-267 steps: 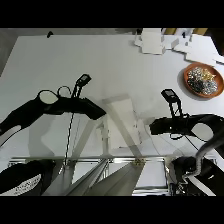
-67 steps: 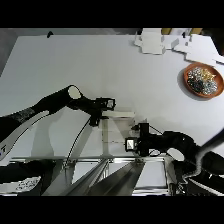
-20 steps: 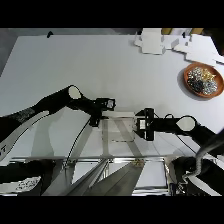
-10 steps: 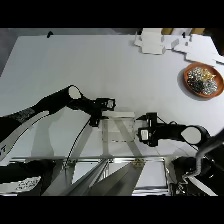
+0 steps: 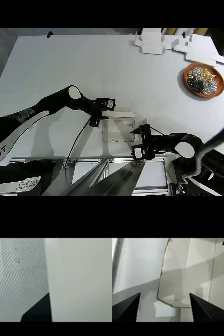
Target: Fold the box and place the chain.
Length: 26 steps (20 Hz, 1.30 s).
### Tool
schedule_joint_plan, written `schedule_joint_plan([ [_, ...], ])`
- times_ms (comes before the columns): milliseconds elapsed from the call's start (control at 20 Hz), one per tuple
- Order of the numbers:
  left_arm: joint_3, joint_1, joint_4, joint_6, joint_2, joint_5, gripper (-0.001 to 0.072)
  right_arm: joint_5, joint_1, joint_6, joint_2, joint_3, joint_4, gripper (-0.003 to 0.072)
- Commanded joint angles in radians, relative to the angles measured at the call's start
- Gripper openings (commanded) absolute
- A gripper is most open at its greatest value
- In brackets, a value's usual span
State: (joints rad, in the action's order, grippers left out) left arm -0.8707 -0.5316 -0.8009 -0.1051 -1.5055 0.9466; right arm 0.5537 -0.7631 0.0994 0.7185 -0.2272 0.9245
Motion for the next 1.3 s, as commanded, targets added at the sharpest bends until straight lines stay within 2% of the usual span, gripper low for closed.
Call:
schedule_joint_plan([
  [0,0.000,0.000,0.000,0.000,0.000,0.000,0.0010,-0.123,-0.017,0.001,0.079,0.005,-0.072,0.0685],
  [150,0.000,0.000,0.000,0.000,0.000,0.000,0.0010,-0.148,-0.005,-0.005,0.111,-0.019,-0.118,0.0685],
  [450,0.000,0.000,0.000,0.000,0.000,0.000,0.0010,-0.117,0.142,-0.004,0.111,-0.101,-0.121,0.0685],
  [800,0.000,0.000,0.000,0.000,0.000,0.000,0.0010,-0.034,0.213,-0.003,0.111,-0.104,-0.122,0.0685],
  [1250,0.000,0.000,0.000,0.000,0.000,0.000,0.0010,-0.020,0.259,-0.016,0.158,-0.104,-0.183,0.0685],
])
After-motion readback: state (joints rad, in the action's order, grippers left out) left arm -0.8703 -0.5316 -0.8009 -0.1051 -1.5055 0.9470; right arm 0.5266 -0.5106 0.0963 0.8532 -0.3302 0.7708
